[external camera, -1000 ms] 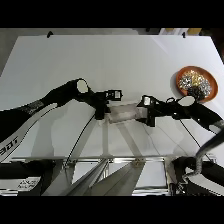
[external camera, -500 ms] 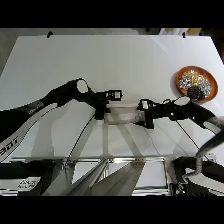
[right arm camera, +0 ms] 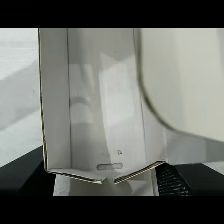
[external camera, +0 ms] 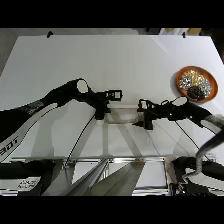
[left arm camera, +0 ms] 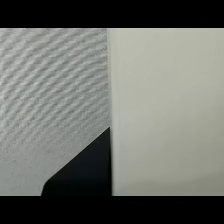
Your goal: Fold the box and place the chain.
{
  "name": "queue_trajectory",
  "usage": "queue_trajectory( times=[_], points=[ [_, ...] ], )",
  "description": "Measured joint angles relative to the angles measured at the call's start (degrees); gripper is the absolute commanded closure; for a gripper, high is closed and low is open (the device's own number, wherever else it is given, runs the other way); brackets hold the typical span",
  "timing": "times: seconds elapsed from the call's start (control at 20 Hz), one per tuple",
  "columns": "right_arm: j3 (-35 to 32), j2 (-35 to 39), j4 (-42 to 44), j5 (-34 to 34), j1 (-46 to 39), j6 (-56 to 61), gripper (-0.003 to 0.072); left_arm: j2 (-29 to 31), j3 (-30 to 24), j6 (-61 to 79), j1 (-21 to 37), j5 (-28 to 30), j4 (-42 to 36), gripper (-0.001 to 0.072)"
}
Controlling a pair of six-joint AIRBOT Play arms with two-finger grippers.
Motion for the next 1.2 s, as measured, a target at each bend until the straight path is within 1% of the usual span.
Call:
queue_trajectory(
  times=[0.1, 0.15, 0.2, 0.25, 0.35, 0.45, 0.95, 1.2],
  points=[
    [0.0, -0.6, -0.1, -0.2, 0.1, -0.1, 0.012, 0.0, 0.0, 0.0, 0.0, 0.0, 0.0, 0.0695],
    [0.0, -0.8, -0.1, -0.5, 0.3, -0.2, 0.0141, 0.0, 0.0, 0.0, 0.0, 0.0, 0.0, 0.0695],
    [0.0, -1.1, -0.1, -0.9, 0.6, -0.2, 0.02, 0.0, 0.0, 0.0, 0.0, 0.0, 0.0, 0.0695],
    [0.0, -1.3, -0.1, -1.0, 0.8, -0.2, 0.0234, 0.0, 0.0, 0.0, 0.0, 0.0, 0.0, 0.0695],
    [0.0, -1.7, -0.2, -1.2, 1.2, -0.2, 0.0235, 0.0, 0.0, 0.0, 0.0, 0.0, 0.0, 0.0695],
    [0.0, -1.8, -0.2, -1.4, 1.4, -0.2, 0.0289, 0.0, 0.0, 0.0, 0.0, 0.0, 0.0, 0.0695],
    [0.0, -2.0, -0.3, -1.5, 1.6, -0.2, 0.0288, 0.0, 0.0, 0.0, 0.0, 0.0, 0.0, 0.0695],
    [0.0, -2.1, -0.2, -0.3, 1.7, 0.5, 0.0287, 0.0, 0.0, 0.0, 0.0, -0.1, 0.0, 0.0695]
  ],
)
